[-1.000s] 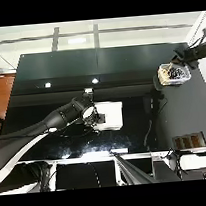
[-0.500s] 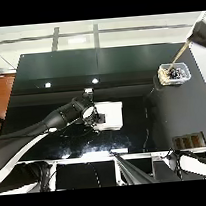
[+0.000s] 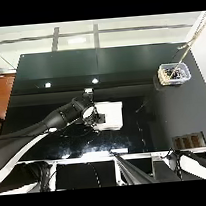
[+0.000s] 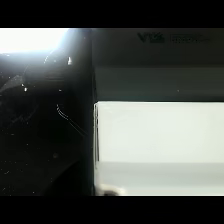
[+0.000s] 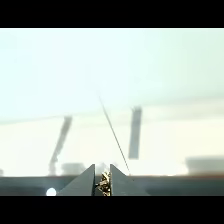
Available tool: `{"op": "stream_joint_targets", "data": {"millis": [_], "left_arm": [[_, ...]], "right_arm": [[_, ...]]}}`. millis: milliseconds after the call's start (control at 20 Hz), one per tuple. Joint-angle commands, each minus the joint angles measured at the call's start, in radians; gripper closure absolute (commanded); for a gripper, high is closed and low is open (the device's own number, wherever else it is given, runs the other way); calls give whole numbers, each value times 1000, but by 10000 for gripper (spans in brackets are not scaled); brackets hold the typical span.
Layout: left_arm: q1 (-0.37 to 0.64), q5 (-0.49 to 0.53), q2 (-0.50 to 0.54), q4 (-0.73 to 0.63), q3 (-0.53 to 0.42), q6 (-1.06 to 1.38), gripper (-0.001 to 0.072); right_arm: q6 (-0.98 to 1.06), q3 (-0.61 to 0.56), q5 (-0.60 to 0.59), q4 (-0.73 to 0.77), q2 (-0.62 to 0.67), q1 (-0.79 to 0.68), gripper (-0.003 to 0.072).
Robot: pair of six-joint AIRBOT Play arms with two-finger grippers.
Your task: Fold the box and place the chain.
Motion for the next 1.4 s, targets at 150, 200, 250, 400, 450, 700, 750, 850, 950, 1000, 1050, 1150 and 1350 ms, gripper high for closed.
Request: {"op": "stream_joint_targets", "data": {"millis": [150,200,250,400,450,700,750,850,950,1000,1050,1150,1350], "left_arm": [[1,1,0,1,0,0,676],[1,2,0,1,0,0,676],[1,4,0,1,0,0,676],[1,4,0,1,0,0,676],[1,4,0,1,0,0,676],[1,5,0,1,0,0,676],[1,5,0,1,0,0,676],[1,5,0,1,0,0,676],[1,5,0,1,0,0,676],[1,5,0,1,0,0,676],[1,5,0,1,0,0,676],[1,5,0,1,0,0,676],[1,5,0,1,0,0,676]], "right_arm": [[-55,47,124,194,99,14,660],[-69,37,151,194,114,40,661],[-108,16,205,196,130,74,660],[-176,-78,347,195,164,207,660],[-190,-104,359,195,167,259,660],[-192,-231,395,173,165,472,660],[-191,-258,406,158,165,501,660],[-191,-319,413,143,165,542,660],[-191,-380,397,146,164,579,660],[-191,-415,389,151,164,604,660],[-192,-450,373,153,164,630,660],[-194,-518,328,153,164,682,660],[-198,-624,257,153,164,719,660]]}}
